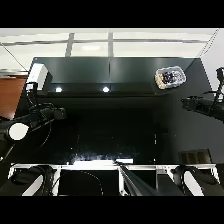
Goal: Fold the box and place the chain.
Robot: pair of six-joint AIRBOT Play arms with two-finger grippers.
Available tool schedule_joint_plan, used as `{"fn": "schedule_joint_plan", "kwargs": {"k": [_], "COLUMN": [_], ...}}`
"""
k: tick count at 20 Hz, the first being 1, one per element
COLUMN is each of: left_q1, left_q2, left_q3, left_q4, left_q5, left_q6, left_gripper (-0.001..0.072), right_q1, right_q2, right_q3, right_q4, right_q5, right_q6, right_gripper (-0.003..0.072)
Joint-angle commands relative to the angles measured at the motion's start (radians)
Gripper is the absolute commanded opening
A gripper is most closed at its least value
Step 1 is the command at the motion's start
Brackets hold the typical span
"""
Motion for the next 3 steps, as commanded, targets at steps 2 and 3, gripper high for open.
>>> {"fn": "schedule_joint_plan", "kwargs": {"k": [2, 3], "left_q1": [0.001, 0.001], "left_q2": [0.001, 0.001], "left_q3": [-0.001, -0.001], "left_q4": [0.005, 0.005], "left_q5": [0.003, 0.003], "left_q6": [0.0, 0.0], "left_gripper": [0.003, 0.003], "right_q1": [0.001, 0.001], "right_q2": [0.0, 0.0], "right_q3": [-0.001, -0.001], "right_q4": [0.0, 0.0], "right_q5": [-0.001, 0.0], "right_q6": [-0.001, -0.001], "right_gripper": [0.0017, 0.0018]}}
